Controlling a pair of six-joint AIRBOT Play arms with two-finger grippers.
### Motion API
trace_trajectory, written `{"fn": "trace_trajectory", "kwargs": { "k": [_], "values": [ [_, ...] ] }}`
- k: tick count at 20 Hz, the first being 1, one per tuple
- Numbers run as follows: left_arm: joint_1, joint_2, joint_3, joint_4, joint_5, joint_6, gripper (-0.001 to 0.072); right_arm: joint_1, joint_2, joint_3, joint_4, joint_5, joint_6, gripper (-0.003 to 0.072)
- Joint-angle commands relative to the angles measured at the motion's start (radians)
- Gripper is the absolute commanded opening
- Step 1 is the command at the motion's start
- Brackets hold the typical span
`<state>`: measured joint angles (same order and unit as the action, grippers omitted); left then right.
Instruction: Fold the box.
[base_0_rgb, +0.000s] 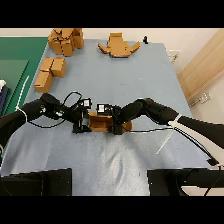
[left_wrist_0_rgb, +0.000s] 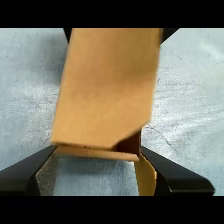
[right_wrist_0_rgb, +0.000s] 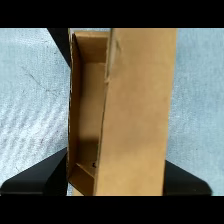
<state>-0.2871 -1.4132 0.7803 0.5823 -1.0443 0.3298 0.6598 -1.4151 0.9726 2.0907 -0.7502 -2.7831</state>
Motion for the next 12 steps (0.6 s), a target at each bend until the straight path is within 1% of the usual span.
{"fn": "trace_trajectory", "kwargs": {
  "k": [1, 5, 8, 9, 10, 11, 12],
  "values": [
    [-0.032, -0.014, 0.000, 0.001, 0.002, 0.003, 0.0695, 0.000, -0.001, 0.001, 0.000, 0.002, 0.000, 0.0570],
    [-0.048, -0.023, 0.000, 0.004, 0.058, 0.003, 0.0695, 0.000, -0.001, 0.000, 0.000, 0.001, 0.000, 0.0570],
    [-0.048, -0.023, 0.000, 0.005, 0.070, 0.003, 0.0693, 0.000, -0.001, 0.000, 0.000, 0.001, 0.000, 0.0570],
    [-0.048, -0.023, 0.000, 0.004, 0.076, -0.006, 0.0600, 0.000, -0.001, 0.000, 0.000, 0.001, 0.000, 0.0570],
    [-0.048, -0.023, 0.000, 0.005, 0.073, -0.008, 0.0343, 0.000, -0.001, 0.000, 0.000, 0.001, 0.000, 0.0570],
    [-0.048, -0.023, 0.000, 0.005, 0.062, -0.007, 0.0251, 0.000, -0.001, 0.000, 0.000, 0.001, 0.000, 0.0570],
    [-0.049, -0.023, 0.000, 0.003, 0.058, -0.006, 0.0250, 0.000, -0.001, 0.000, 0.000, 0.002, 0.000, 0.0570]
  ]
}}
